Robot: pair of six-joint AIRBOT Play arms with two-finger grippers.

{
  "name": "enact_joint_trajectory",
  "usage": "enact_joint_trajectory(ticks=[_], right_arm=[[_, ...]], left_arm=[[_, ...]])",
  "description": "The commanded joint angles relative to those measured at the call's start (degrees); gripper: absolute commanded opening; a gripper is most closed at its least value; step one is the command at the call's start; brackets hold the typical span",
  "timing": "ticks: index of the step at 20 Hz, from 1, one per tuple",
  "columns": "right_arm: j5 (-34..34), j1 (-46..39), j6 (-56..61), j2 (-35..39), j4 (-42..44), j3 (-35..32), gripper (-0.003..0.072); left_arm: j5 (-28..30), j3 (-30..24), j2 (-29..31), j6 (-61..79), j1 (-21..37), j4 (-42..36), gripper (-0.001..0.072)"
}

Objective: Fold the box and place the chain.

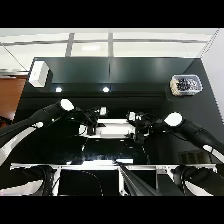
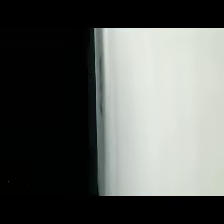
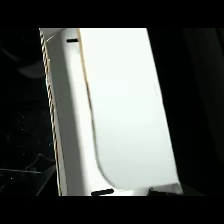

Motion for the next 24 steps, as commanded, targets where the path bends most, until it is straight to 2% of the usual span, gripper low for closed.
enact_joint_trajectory(ticks=[1, 23, 24], right_arm=[[0.4, 0.0, -2.8, -3.1, -0.8, 0.0, 0.0617], [-2.9, 1.3, -5.0, -5.8, -3.5, 0.0, 0.0616], [-2.8, 1.3, -5.0, -5.8, -3.6, 0.0, 0.057]], left_arm=[[0.2, 0.0, 0.0, 0.0, 0.0, -0.1, 0.0026], [0.2, 0.0, 0.0, 0.0, 0.0, -0.1, 0.0026], [0.2, 0.0, 0.0, -0.1, 0.0, 0.0, 0.0026]])
